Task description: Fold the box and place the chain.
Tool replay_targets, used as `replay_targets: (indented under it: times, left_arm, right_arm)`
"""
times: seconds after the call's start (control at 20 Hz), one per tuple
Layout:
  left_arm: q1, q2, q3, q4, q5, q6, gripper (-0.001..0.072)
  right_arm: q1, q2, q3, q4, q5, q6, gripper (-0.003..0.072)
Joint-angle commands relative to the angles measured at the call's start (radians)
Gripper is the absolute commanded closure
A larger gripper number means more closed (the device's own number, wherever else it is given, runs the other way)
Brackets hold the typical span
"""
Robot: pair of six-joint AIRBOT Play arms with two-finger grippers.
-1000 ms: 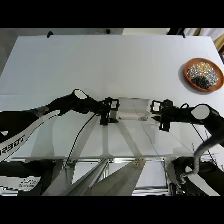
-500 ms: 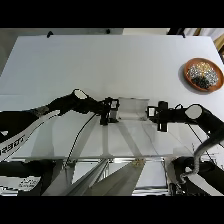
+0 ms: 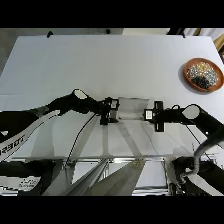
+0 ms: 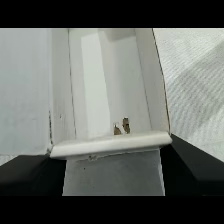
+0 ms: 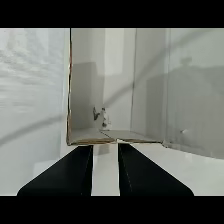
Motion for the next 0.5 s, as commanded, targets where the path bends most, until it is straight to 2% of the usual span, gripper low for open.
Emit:
replay_targets:
  times: [0.0, 0.15, 0.3, 0.35, 0.45]
  left_arm:
    - [0.000, 0.000, 0.001, 0.000, 0.000, 0.002, 0.0569]
    - [0.000, 0.000, 0.001, 0.000, 0.000, 0.002, 0.0569]
    - [0.000, 0.000, 0.001, 0.000, 0.000, 0.002, 0.0569]
    - [0.000, 0.000, 0.001, 0.000, 0.000, 0.002, 0.0569]
    - [0.000, 0.000, 0.001, 0.000, 0.000, 0.002, 0.0569]
  right_arm:
    - [0.009, -0.002, 0.000, 0.053, -0.037, -0.024, 0.0534]
    - [0.009, -0.020, 0.000, 0.139, -0.039, -0.076, 0.0534]
    - [0.034, -0.047, 0.000, 0.150, -0.046, -0.076, 0.0531]
    - [0.046, -0.055, 0.000, 0.150, -0.048, -0.076, 0.0501]
    - [0.055, -0.069, 0.000, 0.151, -0.056, -0.075, 0.0313]
